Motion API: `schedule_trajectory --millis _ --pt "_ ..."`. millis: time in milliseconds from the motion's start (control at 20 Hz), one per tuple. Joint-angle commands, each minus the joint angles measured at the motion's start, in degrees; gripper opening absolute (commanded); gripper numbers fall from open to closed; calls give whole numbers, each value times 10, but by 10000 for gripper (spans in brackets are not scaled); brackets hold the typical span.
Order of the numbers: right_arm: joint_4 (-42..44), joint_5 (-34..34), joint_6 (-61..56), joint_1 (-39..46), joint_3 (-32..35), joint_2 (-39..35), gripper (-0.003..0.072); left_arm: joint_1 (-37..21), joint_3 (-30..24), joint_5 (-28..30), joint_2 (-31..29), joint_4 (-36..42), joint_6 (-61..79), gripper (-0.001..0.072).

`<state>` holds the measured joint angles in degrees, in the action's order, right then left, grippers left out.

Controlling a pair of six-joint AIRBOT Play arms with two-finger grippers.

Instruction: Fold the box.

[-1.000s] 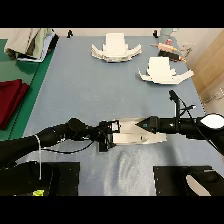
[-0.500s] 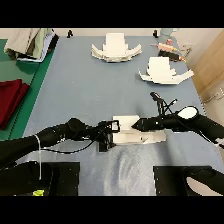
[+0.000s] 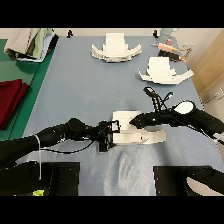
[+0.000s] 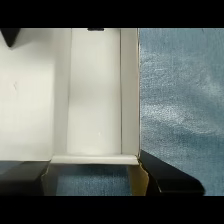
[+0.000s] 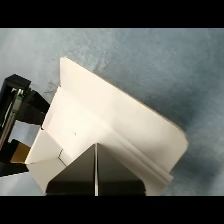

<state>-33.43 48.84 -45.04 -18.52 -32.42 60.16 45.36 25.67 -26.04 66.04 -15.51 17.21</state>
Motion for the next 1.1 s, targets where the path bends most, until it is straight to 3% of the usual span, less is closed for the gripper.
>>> schedule_trajectory --millis 0,300,550,850,1000,1050 --pt "-18 -4 7 -1 -7 7 15 0 0 0 0 1 -1 422" --pt "-19 4 27 -2 0 65 16 0 0 0 0 1 -1 422" --pt "-20 9 36 -1 -19 55 16 0 0 0 0 1 -1 422" --pt "-57 79 35 -1 -56 -75 16 0 0 0 0 1 -1 422" --pt "-127 146 35 -1 -55 -164 25 0 0 0 0 1 -1 422" --pt "-158 170 35 -1 -54 -188 134 0 0 0 0 1 -1 422"
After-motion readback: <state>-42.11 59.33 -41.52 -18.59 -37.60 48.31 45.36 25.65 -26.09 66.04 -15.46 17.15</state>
